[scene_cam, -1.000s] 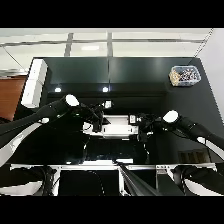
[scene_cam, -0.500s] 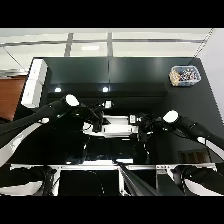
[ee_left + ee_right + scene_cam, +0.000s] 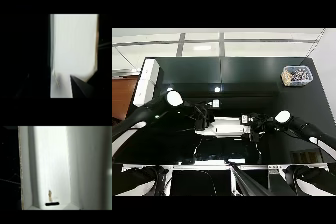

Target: Fold the box and place the chain.

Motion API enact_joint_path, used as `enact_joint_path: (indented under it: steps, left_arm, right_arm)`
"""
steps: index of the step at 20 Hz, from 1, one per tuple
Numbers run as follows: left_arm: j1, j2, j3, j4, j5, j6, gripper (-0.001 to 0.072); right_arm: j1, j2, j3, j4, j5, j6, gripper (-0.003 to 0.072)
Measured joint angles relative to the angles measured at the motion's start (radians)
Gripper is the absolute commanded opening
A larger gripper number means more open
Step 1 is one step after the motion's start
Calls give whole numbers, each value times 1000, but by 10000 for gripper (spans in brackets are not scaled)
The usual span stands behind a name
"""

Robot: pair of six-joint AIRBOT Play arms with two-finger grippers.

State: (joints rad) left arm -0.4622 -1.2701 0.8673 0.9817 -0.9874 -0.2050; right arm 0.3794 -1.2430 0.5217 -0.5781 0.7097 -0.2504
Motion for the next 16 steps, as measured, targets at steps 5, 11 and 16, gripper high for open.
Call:
enact_joint_path:
  steps: [5, 11, 16]
  left_arm:
    - [5, 101, -14, -2, -206, -240, 27]
    - [-23, 45, -76, -392, 14, -269, 26]
    - [-16, -56, -85, -505, 244, -260, 26]
  right_arm:
    - [0, 0, 0, 0, 0, 0, 127]
    - [0, 0, 0, 0, 0, 0, 127]
    - [0, 0, 0, 0, 0, 0, 127]
